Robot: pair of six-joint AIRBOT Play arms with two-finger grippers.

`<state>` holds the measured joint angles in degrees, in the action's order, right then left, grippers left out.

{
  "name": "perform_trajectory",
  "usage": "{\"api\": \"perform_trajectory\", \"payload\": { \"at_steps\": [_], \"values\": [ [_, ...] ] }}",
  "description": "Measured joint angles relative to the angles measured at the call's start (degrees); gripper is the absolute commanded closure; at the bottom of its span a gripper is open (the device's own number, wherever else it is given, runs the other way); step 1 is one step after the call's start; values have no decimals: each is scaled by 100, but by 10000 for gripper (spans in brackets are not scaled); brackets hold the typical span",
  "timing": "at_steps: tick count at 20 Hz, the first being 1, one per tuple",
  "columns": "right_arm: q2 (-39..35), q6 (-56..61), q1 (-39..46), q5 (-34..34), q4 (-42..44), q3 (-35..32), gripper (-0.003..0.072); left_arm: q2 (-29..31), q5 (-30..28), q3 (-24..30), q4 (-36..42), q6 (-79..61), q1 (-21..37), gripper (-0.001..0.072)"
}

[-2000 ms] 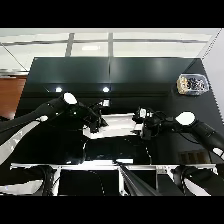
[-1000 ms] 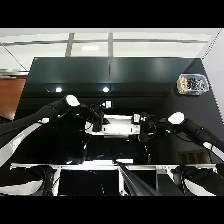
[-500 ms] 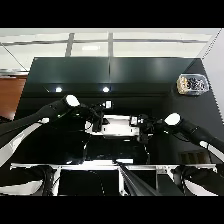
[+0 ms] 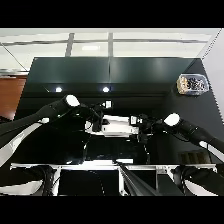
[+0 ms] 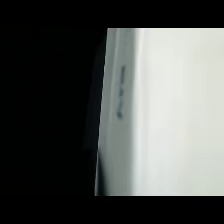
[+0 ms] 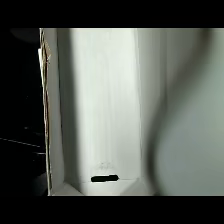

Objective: Fold the box and place the chain.

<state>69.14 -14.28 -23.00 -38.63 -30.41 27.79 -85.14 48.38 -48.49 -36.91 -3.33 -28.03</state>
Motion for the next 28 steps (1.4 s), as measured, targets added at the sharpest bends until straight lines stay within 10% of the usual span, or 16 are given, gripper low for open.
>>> {"api": "perform_trajectory", "payload": {
  "at_steps": [6, 10, 17, 23, 28],
  "values": [
    [2, 0, 0, -2, -20, 0, 253, 466, 505, -240, -1071, 1058, 0, 233],
    [2, -79, 0, -120, -87, 0, 253, 1217, 1196, -315, -2446, 2317, 0, 682],
    [0, -177, 0, -247, -131, 0, 253, 1821, 2413, 173, -1550, 3727, -103, 683],
    [0, -179, 0, -249, -133, 0, 253, 1873, 267, 874, 813, 3589, -186, 683],
    [0, -173, 0, -234, -127, -2, 252, 1550, -1316, 960, 1014, 3475, -188, 683]
  ]
}}
